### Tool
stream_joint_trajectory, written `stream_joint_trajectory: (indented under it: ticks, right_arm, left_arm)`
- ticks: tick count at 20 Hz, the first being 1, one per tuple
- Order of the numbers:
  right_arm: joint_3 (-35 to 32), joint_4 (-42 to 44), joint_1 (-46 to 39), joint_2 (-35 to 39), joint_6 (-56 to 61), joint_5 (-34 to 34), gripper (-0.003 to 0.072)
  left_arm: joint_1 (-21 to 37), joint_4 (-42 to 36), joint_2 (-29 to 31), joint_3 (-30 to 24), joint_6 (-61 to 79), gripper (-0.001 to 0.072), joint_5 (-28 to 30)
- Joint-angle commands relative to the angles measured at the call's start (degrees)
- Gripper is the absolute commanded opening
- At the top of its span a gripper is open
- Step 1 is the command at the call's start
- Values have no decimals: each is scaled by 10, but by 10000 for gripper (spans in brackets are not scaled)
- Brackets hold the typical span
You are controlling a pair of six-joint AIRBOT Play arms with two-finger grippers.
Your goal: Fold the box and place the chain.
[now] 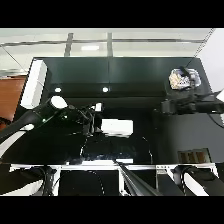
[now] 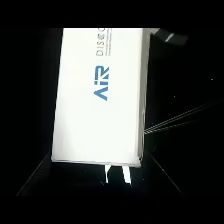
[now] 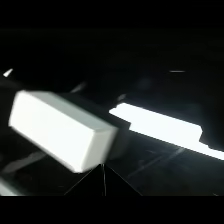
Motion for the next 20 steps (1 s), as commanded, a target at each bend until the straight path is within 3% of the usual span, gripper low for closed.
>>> stream_joint_trajectory:
  ticks: [1,4,11,20]
  right_arm:
    - [3,-45,-71,32,7,24,15]
    - [-5,-43,-75,32,7,-9,15]
    - [-9,-45,-75,32,6,-33,15]
    - [-11,-45,-75,31,-14,-39,15]
  left_arm:
    - [-5,-40,44,13,-25,713,-3]
    - [-34,-69,22,42,-78,712,51]
    - [-129,-69,-96,122,-146,712,49]
    - [-137,-65,-102,126,-157,712,42]
